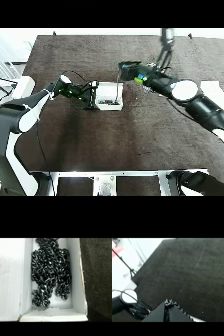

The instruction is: Fold the box and place the chain.

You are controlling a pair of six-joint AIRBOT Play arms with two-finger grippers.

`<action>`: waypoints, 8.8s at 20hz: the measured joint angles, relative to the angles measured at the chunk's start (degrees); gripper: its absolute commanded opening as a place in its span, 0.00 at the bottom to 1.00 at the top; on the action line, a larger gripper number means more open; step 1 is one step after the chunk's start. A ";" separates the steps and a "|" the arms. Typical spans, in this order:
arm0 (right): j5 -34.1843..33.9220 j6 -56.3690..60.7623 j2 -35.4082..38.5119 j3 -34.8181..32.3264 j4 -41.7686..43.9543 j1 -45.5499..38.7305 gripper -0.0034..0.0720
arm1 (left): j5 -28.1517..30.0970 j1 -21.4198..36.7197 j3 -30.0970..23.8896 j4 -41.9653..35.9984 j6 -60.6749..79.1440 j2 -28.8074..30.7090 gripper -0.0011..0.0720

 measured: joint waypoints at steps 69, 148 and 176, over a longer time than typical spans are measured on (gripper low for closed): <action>59.69 -43.25 -41.70 37.20 -0.94 -15.43 0.36 | -0.07 0.00 0.00 -0.02 0.00 0.00 0.49; 47.82 -47.95 -37.77 23.26 9.05 -12.61 0.22 | -0.13 -0.04 0.00 -0.04 -0.07 0.00 0.49; 27.89 -28.50 12.72 -8.94 7.37 -13.73 0.07 | -0.11 1.42 -0.02 -2.47 -4.07 3.48 0.03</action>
